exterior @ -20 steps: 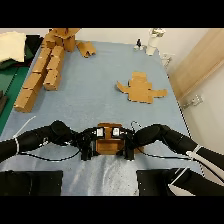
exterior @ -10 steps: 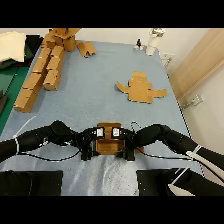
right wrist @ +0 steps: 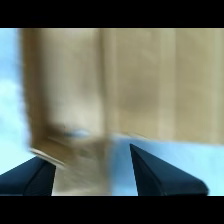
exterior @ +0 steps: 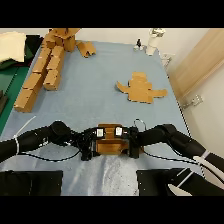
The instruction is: Fold the box.
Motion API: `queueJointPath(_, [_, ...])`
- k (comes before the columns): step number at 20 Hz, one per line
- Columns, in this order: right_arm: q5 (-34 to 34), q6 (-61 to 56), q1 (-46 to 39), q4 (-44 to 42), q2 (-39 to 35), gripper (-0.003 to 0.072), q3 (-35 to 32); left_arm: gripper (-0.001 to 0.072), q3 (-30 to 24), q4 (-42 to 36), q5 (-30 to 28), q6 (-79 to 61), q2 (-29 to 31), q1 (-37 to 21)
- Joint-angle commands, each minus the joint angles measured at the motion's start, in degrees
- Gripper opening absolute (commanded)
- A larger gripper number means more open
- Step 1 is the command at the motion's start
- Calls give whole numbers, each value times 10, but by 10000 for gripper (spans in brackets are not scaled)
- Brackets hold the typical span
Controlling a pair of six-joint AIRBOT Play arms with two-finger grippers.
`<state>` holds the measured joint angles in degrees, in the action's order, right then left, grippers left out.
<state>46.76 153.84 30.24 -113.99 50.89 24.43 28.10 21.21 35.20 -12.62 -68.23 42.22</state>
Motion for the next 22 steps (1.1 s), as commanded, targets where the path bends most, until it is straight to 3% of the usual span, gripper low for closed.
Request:
queueJointPath(1, [40,-101,0,87,-55,709,0,525,0,0,-3,0,0,-1])
queueJointPath(6, [158,-113,0,11,-137,709,0,525,0,0,-3,0,0,-1])
queueJointPath(9, [169,-116,1,-98,-175,709,0,525,0,0,-3,0,0,0])
queueJointPath(12, [174,-127,1,-128,-198,709,0,525,0,0,-3,0,0,-1])
queueJointPath(16, [214,-277,1,-134,-198,709,0,525,0,0,-3,0,0,0])
queueJointPath(20, [161,-474,1,-145,-198,682,0,525,0,0,-3,0,0,-1])
queueJointPath(21, [143,-532,1,-150,-198,481,0,525,0,0,-3,0,0,0])
queueJointPath(22, [123,-577,1,-158,-198,159,0,525,0,0,-3,0,0,-1])
